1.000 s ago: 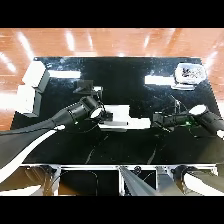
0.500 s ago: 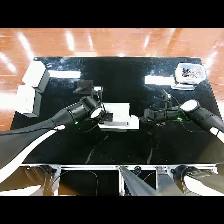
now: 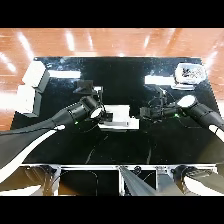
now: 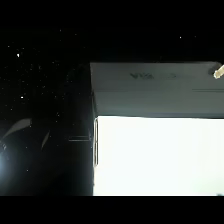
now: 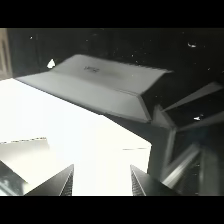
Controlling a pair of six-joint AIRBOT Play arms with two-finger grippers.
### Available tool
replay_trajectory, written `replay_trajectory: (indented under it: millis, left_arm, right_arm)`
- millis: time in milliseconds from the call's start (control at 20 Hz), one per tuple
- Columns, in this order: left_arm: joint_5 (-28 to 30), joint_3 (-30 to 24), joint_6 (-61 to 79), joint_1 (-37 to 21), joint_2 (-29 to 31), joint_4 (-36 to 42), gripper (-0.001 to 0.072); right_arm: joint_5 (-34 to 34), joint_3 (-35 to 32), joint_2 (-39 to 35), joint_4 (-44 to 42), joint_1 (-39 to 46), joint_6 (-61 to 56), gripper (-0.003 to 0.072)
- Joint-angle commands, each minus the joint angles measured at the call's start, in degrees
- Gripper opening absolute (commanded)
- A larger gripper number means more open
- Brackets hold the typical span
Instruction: Fold the box and place the chain.
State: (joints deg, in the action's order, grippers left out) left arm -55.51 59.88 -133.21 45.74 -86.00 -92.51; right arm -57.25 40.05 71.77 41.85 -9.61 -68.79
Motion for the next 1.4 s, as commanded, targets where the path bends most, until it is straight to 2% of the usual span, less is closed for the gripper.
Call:
replay_trajectory:
  millis: [0, 100, 150, 200, 250, 350, 500, 1100, 1250, 1350]
  left_arm:
    - [0.00, -0.02, 0.13, 0.04, -0.02, 0.00, 0.0026]
    - [0.02, -0.02, 0.15, 0.04, -0.02, 0.00, 0.0026]
    - [0.02, -0.02, 0.22, 0.04, -0.02, -0.02, 0.0026]
    - [0.02, -0.02, 0.48, 0.04, -0.02, -0.02, 0.0026]
    - [-0.02, -0.02, 0.61, 0.04, -0.02, -0.02, 0.0026]
    - [0.07, -0.02, 0.63, 0.04, -0.02, 0.00, 0.0026]
    - [0.04, -0.02, 0.81, 0.04, -0.02, 0.00, 0.0026]
    - [0.04, -0.02, 0.81, 0.04, -0.02, 0.00, 0.0026]
    - [0.17, -0.02, 0.81, 0.04, -0.02, 0.00, 0.0026]
    - [0.17, -0.02, 0.83, 0.04, -0.02, 0.00, 0.0026]
  right_arm:
    - [-6.43, 3.91, -0.02, 6.82, 3.23, -0.33, 0.0456]
    - [-12.63, 5.38, -0.11, 12.31, 8.68, -0.50, 0.0454]
    - [-15.10, 5.35, -0.11, 15.56, 11.61, -0.48, 0.0346]
    - [-17.33, 5.22, -0.11, 19.47, 14.62, -0.48, 0.0085]
    - [-18.69, 4.70, -0.11, 22.03, 17.25, -0.59, 0.0021]
    - [-16.15, 1.95, -0.07, 20.74, 19.82, -0.66, 0.0021]
    - [-12.39, -2.86, 0.92, 17.97, 18.62, -0.59, 0.0022]
    - [-6.25, -3.04, 9.64, -1.62, 4.90, 9.64, 0.0022]
    - [-3.58, -3.04, 9.64, -3.72, 2.10, 9.81, 0.0023]
    - [-4.37, -3.04, 9.64, -4.35, 1.51, 11.93, 0.0032]
